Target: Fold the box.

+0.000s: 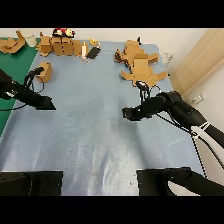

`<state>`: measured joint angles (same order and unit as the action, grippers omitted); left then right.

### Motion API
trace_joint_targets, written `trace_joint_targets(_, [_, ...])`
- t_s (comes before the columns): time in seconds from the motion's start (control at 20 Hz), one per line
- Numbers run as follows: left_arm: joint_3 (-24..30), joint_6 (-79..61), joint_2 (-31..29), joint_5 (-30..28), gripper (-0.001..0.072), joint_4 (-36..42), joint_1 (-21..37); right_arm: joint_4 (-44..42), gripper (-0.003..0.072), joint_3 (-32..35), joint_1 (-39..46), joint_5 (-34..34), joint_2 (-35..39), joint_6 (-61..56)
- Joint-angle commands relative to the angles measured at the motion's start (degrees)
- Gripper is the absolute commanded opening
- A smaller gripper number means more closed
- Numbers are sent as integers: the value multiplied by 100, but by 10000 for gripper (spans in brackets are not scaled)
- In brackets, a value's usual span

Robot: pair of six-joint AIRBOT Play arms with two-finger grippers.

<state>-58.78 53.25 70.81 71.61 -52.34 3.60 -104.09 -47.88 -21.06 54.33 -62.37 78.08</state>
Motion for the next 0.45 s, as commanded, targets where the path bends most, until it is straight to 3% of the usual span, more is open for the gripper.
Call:
trace_joint_targets(0.0, [52,35,-48,83,11,0,-409,-4,4,-13,0,13,-7,55])
trace_joint_targets(0.4, [52,35,-50,83,10,2,-470,-4,4,-13,0,13,-7,55])
